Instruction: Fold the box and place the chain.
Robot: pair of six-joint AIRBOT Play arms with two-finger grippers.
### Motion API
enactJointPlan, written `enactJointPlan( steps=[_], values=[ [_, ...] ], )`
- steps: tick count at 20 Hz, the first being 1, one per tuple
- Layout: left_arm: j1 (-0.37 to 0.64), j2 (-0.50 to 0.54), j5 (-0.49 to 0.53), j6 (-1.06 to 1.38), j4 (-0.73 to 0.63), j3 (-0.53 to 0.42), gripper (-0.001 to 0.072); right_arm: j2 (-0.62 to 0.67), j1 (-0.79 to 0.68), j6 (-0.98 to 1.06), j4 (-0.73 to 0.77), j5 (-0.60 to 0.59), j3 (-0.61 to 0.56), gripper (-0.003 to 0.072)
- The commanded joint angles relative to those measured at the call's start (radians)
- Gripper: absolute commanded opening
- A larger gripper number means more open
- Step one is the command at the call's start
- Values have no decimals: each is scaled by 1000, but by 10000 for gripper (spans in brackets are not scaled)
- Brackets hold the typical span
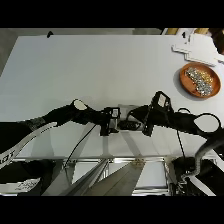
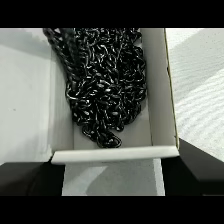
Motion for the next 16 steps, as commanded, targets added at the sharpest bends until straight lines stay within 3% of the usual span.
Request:
enactJointPlan(
  steps=[1,7,9,11,13,16],
  values=[
    [0,0,0,0,0,0,170,-41,6,19,-74,2,0,19],
    [0,0,0,0,0,0,170,-42,6,463,-548,82,0,22],
    [0,0,0,0,0,0,170,-41,6,478,-548,84,0,136],
    [0,0,0,0,0,0,170,-40,6,478,-546,100,1,194],
    [0,0,0,0,0,0,170,-40,6,478,-549,142,21,194],
    [0,0,0,0,0,0,170,-41,-21,477,-557,272,162,169]
  ],
)
